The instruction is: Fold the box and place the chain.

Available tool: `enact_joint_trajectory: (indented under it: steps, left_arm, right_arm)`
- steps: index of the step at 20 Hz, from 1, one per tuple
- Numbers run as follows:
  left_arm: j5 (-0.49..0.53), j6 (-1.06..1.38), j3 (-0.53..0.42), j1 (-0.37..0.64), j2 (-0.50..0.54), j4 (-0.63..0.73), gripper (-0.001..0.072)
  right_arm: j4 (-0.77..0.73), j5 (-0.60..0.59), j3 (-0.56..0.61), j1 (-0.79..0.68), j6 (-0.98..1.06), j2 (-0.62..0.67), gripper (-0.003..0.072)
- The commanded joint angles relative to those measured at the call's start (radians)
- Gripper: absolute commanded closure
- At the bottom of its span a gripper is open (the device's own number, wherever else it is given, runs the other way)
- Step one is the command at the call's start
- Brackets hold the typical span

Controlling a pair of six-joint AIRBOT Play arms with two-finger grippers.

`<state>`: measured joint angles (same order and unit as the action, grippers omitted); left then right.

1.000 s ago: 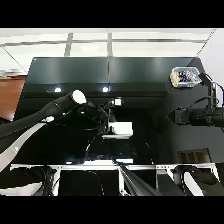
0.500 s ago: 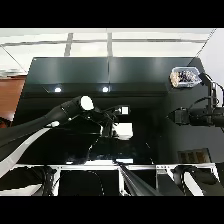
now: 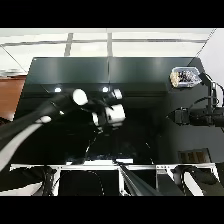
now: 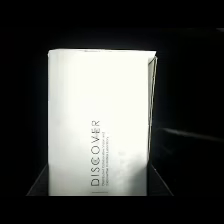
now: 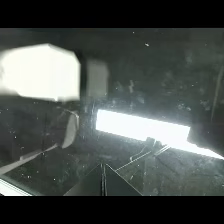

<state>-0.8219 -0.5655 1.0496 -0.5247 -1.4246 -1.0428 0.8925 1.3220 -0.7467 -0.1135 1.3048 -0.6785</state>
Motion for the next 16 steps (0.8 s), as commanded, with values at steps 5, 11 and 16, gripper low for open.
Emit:
enact_joint_trajectory:
  steps: [5, 11, 16]
  left_arm:
    - [0.12, -0.281, 0.167, 0.688, -0.002, -0.064, 0.0373]
    - [0.031, -0.353, 0.45, 0.914, -0.252, -0.135, 0.0372]
    - [-0.025, -0.389, 0.66, 0.884, -0.5, -0.125, 0.037]
  right_arm:
    - [-0.001, -0.124, 0.001, -0.001, 0.001, 0.001, 0.0672]
    - [-0.002, -0.183, 0.01, -0.001, 0.006, 0.001, 0.0671]
    - [-0.006, -0.233, 0.027, 0.0, 0.047, 0.0, 0.0672]
